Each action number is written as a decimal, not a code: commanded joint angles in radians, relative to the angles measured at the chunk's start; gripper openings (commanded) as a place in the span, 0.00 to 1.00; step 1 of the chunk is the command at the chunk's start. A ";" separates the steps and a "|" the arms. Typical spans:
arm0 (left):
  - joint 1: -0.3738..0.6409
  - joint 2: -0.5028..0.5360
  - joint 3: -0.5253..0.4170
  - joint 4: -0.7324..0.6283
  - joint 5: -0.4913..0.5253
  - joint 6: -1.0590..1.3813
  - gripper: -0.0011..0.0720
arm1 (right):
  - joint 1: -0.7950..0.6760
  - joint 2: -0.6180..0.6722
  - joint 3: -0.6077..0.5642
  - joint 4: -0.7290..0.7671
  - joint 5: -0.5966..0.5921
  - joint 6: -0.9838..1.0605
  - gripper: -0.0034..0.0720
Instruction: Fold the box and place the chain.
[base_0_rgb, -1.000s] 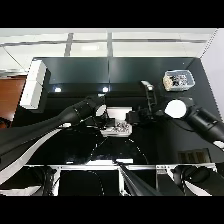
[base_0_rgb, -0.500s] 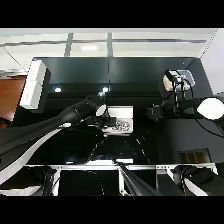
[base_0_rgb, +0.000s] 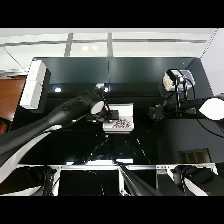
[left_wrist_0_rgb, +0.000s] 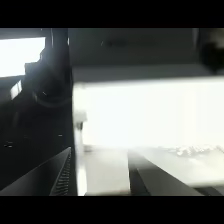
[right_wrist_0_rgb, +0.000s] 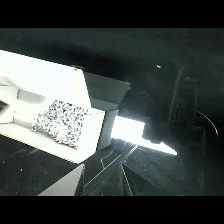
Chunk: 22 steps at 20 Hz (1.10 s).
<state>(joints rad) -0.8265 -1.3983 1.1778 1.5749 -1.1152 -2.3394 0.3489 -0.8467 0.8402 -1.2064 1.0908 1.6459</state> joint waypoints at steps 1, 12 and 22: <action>-0.001 0.203 -0.006 0.228 -0.086 0.078 0.60 | 0.000 0.001 0.001 0.000 -0.002 0.000 0.39; 0.733 0.519 -0.591 -0.563 0.143 0.845 0.59 | 0.000 0.001 0.001 0.001 -0.064 0.004 0.39; 0.781 0.141 -0.596 -1.093 -0.045 2.096 0.99 | 0.000 0.001 0.001 0.005 -0.064 0.027 0.39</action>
<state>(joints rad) -0.0227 -1.2007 0.5762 0.5785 -1.1553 -0.5503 0.3489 -0.8467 0.8402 -1.2041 1.0286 1.6665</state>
